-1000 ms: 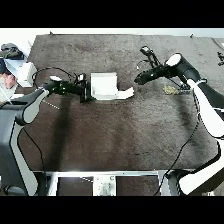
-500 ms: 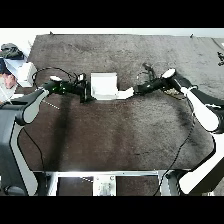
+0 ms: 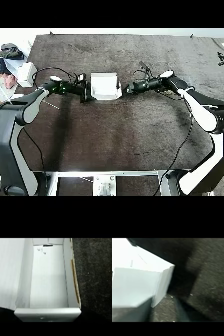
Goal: Fold the box and place the chain.
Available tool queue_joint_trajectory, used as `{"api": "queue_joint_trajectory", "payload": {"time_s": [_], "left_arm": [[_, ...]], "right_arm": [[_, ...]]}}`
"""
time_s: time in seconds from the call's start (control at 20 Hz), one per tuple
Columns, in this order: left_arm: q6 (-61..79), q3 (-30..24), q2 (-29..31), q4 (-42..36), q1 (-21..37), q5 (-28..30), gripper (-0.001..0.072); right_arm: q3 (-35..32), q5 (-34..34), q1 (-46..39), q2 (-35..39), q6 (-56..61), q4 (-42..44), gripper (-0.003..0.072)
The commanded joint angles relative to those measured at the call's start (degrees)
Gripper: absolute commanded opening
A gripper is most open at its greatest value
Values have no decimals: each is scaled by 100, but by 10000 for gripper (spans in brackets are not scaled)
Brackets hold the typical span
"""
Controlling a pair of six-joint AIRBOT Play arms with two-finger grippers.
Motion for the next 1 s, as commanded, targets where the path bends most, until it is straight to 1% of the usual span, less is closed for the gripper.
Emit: {"api": "queue_joint_trajectory", "payload": {"time_s": [0.0, 0.1, 0.15, 0.4, 0.55, 0.7, 0.85, 0.95], "left_arm": [[2, 2, 4, 0, -2, 2, 205], [0, 2, 4, 0, -2, 2, 205], [2, 2, 4, 0, -2, 2, 205], [0, 2, 4, 2, -2, 2, 205], [2, 2, 4, 0, -2, 2, 205], [2, 2, 4, 0, -2, 2, 205], [0, 2, 4, 0, -2, 2, 205], [2, 2, 4, 0, -2, 2, 205]], "right_arm": [[13, 96, 17, 4, -37, 282, 527], [15, 133, 35, 4, -125, 450, 513], [39, 125, 72, 4, -140, 435, 474], [181, 98, 356, -9, -133, 354, 474], [455, 13, 503, -9, 264, -238, 474], [684, -109, 660, -9, 531, -538, 473], [839, -302, 874, -11, 1001, -1325, 473], [841, -413, 1014, -13, 1097, -1628, 473]]}}
